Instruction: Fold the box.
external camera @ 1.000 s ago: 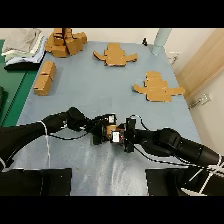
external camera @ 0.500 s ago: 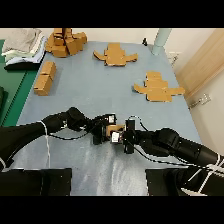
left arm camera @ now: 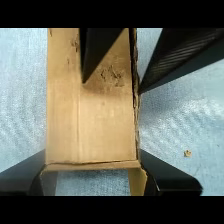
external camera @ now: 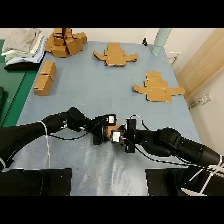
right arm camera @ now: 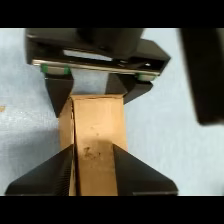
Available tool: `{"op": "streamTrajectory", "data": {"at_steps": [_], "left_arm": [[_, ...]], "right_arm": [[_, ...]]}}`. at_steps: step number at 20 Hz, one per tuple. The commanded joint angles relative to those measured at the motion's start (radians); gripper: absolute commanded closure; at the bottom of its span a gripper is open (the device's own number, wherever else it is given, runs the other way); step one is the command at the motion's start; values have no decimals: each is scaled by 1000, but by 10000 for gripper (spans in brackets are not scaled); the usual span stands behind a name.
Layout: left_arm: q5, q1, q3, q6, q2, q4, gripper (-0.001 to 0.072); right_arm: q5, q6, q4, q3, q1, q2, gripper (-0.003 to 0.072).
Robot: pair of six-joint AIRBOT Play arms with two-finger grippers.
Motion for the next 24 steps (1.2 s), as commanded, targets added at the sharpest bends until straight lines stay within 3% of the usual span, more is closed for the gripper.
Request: {"op": "streamTrajectory", "data": {"at_steps": [1,6,7,10,11,24], "left_arm": [[2,0,0,0,1,0,183],[2,0,0,0,1,0,183],[2,0,0,0,1,0,183],[2,0,0,0,1,0,183],[2,0,0,0,1,0,183],[2,0,0,0,1,0,182]], "right_arm": [[10,0,2,4,1,40,279],[5,0,8,4,1,50,307],[5,0,8,4,1,50,439],[-4,2,8,4,0,47,626],[-12,9,8,4,0,41,646],[-19,17,8,4,0,-20,646]]}}
